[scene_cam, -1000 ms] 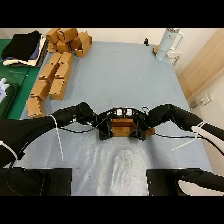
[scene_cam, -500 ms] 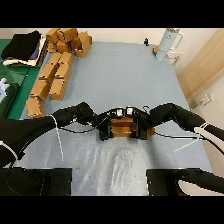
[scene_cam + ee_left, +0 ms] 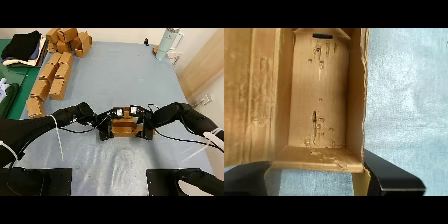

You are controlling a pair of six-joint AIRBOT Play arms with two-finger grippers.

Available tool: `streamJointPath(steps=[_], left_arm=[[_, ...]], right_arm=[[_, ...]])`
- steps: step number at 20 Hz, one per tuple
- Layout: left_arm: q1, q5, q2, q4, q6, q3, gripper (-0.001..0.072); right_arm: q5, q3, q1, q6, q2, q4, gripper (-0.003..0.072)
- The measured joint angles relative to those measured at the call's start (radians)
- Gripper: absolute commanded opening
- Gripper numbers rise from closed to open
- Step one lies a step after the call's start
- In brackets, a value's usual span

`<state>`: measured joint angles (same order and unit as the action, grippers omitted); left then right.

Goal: Fold the box.

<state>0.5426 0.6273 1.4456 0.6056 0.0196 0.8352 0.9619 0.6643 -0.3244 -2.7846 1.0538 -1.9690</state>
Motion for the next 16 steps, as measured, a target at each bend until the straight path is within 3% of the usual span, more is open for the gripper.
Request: streamJointPath(steps=[2,3,5,6,10,16], left_arm=[[0.000,0.000,0.000,0.000,0.000,0.000,0.0467],[0.000,0.000,0.000,0.000,0.000,0.000,0.0468],[0.000,0.000,0.000,0.000,0.000,0.000,0.0467],[0.000,0.000,0.000,0.000,0.000,0.000,0.0467],[0.000,0.000,0.000,0.000,0.000,0.000,0.0467],[0.000,0.001,0.000,0.000,0.000,0.000,0.0468]], right_arm=[[0.044,0.000,0.000,0.076,-0.040,0.017,0.0686],[0.069,0.000,0.000,0.152,-0.059,0.022,0.0609],[0.103,-0.002,0.000,0.337,-0.086,0.019,0.0249],[0.117,-0.003,0.000,0.452,-0.095,0.010,0.0159],[0.142,-0.010,0.000,0.782,-0.112,-0.028,0.0156],[0.140,-0.011,-0.001,0.929,-0.117,-0.121,0.0156]])
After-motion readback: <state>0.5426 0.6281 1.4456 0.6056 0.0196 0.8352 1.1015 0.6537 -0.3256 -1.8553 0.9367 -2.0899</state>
